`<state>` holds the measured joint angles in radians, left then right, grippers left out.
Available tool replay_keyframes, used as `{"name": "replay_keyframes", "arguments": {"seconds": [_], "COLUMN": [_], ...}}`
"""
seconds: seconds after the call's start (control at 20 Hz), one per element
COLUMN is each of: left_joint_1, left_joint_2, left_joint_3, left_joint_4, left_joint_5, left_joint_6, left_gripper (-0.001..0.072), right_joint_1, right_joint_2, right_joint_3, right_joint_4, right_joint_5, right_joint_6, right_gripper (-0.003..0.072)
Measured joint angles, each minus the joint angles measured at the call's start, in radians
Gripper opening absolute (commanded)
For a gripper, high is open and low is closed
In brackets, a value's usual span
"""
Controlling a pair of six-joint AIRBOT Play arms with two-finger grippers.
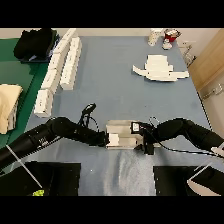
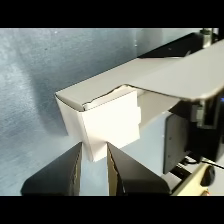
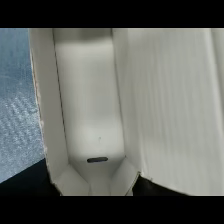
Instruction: Fold the box.
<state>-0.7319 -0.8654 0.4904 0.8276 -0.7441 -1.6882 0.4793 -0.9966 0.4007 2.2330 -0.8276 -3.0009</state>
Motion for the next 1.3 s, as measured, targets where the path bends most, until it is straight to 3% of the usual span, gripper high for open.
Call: {"name": "replay_keyframes", "arguments": {"seconds": [0.25, 0.55, 0.75, 1.0, 1.05, 1.15, 1.3], "left_joint_1": [-0.148, -0.305, -0.355, -0.378, -0.380, -0.382, -0.383], "left_joint_2": [-0.105, -0.311, -0.438, -0.507, -0.513, -0.521, -0.528], "left_joint_3": [0.131, 0.364, 0.486, 0.534, 0.538, 0.542, 0.544], "left_joint_4": [0.268, 0.568, 0.658, 0.690, 0.691, 0.700, 0.703], "left_joint_5": [-0.031, -0.230, -0.348, -0.398, -0.402, -0.418, -0.426], "left_joint_6": [-0.346, -0.698, -0.801, -0.867, -0.875, -0.890, -0.906], "left_gripper": [0.0254, 0.0254, 0.0253, 0.0240, 0.0215, 0.0012, 0.0012], "right_joint_1": [0.000, 0.000, 0.000, 0.000, 0.000, 0.000, 0.000], "right_joint_2": [0.000, 0.000, 0.000, 0.000, 0.000, 0.000, 0.000], "right_joint_3": [0.000, 0.000, 0.000, 0.000, 0.000, 0.000, 0.000], "right_joint_4": [0.000, 0.000, 0.000, 0.000, 0.000, 0.000, -0.001], "right_joint_5": [0.000, 0.000, 0.000, 0.000, 0.000, 0.000, 0.000], "right_joint_6": [0.000, 0.000, 0.000, 0.000, 0.000, 0.000, -0.001], "right_gripper": [0.0384, 0.0384, 0.0384, 0.0384, 0.0384, 0.0384, 0.0383]}}
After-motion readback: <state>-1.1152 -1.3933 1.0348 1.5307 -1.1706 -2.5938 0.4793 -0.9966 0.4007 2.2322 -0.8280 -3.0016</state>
